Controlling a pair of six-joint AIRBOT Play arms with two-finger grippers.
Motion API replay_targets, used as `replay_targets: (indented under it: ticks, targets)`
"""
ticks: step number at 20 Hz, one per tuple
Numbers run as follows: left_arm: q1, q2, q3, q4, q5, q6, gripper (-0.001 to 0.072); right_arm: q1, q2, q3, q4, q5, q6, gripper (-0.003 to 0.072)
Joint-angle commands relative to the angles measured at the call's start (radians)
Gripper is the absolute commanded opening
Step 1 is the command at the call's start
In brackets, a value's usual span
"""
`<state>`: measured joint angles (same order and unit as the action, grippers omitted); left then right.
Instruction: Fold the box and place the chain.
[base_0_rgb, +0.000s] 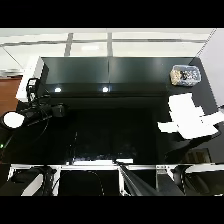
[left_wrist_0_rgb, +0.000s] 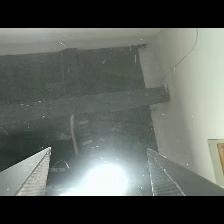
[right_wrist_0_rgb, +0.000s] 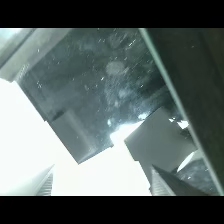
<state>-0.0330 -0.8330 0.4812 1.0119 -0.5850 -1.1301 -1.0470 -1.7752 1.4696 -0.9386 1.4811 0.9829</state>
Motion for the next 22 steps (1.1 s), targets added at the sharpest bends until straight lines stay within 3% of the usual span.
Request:
replay_targets:
  ticks: [1, 2, 3, 6, 7, 10, 13, 18, 22]
  targets:
    - [0.000, -0.001, 0.000, 0.000, 0.006, 0.000, 0.0706, 0.017, -0.006, -0.023, -0.009, 0.042, -0.016, 0.0590]
    - [0.000, -0.001, 0.000, 0.000, 0.006, 0.000, 0.0705, 0.027, -0.006, -0.040, -0.024, 0.044, -0.016, 0.0540]
    - [0.000, -0.001, 0.000, 0.000, 0.006, 0.000, 0.0706, 0.039, -0.006, -0.047, -0.055, 0.049, -0.016, 0.0537]
    - [0.000, -0.001, 0.000, 0.000, 0.001, 0.000, 0.0706, 0.070, 0.003, -0.047, -0.080, 0.060, -0.052, 0.0100]
    - [0.000, -0.001, 0.000, 0.000, 0.002, 0.000, 0.0705, 0.082, 0.016, -0.047, -0.079, 0.071, -0.080, 0.0026]
    - [0.000, -0.001, 0.000, 0.000, 0.009, 0.000, 0.0706, 0.104, 0.079, -0.087, 0.038, 0.060, -0.092, 0.0024]
    - [0.000, -0.001, 0.000, -0.001, 0.002, 0.000, 0.0706, 0.123, 0.189, -0.226, 0.232, 0.011, -0.159, 0.0024]
    - [-0.001, -0.001, 0.000, -0.040, 0.000, -0.003, 0.0706, 0.219, 0.462, -0.578, 0.529, -0.119, -0.279, 0.0025]
    - [-0.001, -0.001, 0.000, -0.171, 0.001, -0.002, 0.0705, 0.424, 0.687, -0.909, 0.819, -0.338, -0.340, 0.0025]
